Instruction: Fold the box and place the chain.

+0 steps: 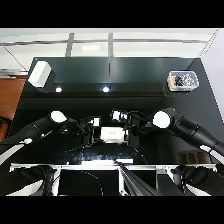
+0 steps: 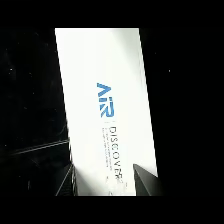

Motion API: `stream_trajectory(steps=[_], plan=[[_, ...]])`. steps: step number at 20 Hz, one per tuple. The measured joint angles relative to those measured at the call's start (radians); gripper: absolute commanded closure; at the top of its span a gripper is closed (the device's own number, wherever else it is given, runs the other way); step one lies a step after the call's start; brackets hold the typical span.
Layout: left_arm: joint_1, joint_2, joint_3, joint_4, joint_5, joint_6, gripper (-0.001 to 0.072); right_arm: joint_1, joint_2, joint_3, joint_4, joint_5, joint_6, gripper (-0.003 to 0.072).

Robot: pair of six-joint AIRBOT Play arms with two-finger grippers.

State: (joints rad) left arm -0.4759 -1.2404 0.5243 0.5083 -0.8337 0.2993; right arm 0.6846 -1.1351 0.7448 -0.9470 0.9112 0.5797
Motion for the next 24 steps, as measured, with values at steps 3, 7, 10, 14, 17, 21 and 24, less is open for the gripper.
stream_trajectory(steps=[3, 7, 10, 14, 17, 21, 24], plan=[[0.0, 0.0, 0.0, 0.0, 0.0, 0.0, 0.0227, 0.0, -0.005, 0.0, 0.0, 0.0, 0.0, 0.0264], [0.0, 0.0, 0.0, 0.0, 0.0, 0.0, 0.0227, 0.0, -0.005, 0.008, -0.003, 0.008, 0.023, 0.0264], [0.0, 0.0, 0.0, 0.0, 0.0, -0.002, 0.0227, -0.002, 0.009, 0.021, -0.015, 0.035, 0.051, 0.0264], [0.0, 0.0, 0.0, -0.001, 0.0, -0.002, 0.0227, -0.034, 0.046, 0.039, -0.01, 0.043, 0.108, 0.0264], [0.0, 0.0, 0.0, -0.001, 0.0, -0.001, 0.0227, -0.089, 0.079, 0.045, -0.006, 0.061, 0.207, 0.0517], [0.0, 0.0, 0.0, -0.001, 0.0, -0.001, 0.0227, -0.159, 0.096, 0.021, 0.053, 0.111, 0.378, 0.067], [0.0, 0.0, 0.0, 0.0, 0.0, -0.001, 0.0227, -0.177, 0.085, -0.017, 0.187, 0.1, 0.433, 0.0679]])
